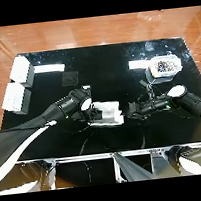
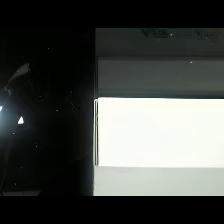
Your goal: Fold the box and place the chain.
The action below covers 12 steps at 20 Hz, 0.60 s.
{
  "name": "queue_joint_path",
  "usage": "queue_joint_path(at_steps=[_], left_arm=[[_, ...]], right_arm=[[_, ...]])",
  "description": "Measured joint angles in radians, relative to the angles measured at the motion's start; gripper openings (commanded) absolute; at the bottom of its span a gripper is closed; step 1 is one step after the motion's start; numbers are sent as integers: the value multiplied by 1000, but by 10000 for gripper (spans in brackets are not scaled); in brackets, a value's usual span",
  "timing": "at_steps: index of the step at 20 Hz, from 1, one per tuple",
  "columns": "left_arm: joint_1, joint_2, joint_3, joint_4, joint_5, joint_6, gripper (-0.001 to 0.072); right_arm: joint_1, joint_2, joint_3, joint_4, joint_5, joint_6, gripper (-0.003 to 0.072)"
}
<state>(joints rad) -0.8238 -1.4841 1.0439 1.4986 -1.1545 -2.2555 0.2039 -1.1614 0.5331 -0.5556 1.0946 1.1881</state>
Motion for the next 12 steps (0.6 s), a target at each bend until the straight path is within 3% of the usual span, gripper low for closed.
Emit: queue_joint_path(at_steps=[6, 12], left_arm=[[0, 0, 0, 0, -2, 0, 21], [0, 0, 0, 0, -4, 0, 21]], right_arm=[[166, 0, 30, -18, -126, 81, 637], [310, 0, 113, -204, -229, 347, 637]])
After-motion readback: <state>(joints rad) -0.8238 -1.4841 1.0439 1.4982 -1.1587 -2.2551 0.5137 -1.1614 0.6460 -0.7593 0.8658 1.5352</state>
